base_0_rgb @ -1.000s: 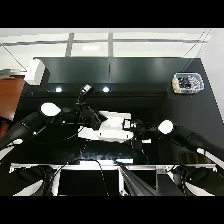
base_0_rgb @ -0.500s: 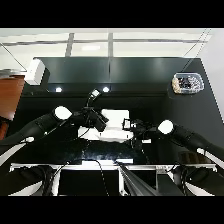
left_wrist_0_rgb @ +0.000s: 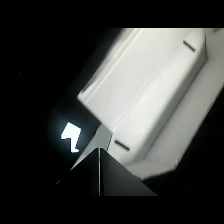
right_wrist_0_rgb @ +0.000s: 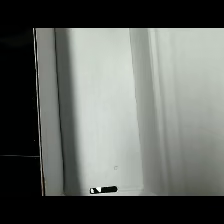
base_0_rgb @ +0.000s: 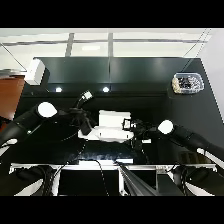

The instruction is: Fold the box and place the chain.

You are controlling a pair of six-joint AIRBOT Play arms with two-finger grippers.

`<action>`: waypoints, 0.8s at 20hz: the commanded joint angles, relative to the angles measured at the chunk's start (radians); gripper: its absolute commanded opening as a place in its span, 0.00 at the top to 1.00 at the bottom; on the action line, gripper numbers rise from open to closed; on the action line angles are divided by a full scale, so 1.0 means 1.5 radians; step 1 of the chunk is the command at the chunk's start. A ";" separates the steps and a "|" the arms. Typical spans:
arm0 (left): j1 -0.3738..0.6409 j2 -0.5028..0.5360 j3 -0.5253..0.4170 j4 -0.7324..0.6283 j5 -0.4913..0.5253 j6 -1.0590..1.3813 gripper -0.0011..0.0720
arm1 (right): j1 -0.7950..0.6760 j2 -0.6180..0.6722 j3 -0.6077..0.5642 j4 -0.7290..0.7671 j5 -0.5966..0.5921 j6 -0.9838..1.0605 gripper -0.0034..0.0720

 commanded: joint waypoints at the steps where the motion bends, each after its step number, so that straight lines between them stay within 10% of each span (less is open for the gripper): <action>1: 0.033 0.024 -0.001 0.195 -0.140 0.006 0.81 | 0.001 -0.001 0.000 0.000 0.000 0.000 0.48; 3: 0.032 0.022 -0.001 0.201 -0.117 0.021 0.01 | 0.001 -0.001 0.000 0.000 0.000 0.000 0.48; 16: 0.019 -0.083 -0.001 -0.040 -0.053 0.449 0.02 | 0.001 -0.001 0.000 0.000 0.002 0.000 0.48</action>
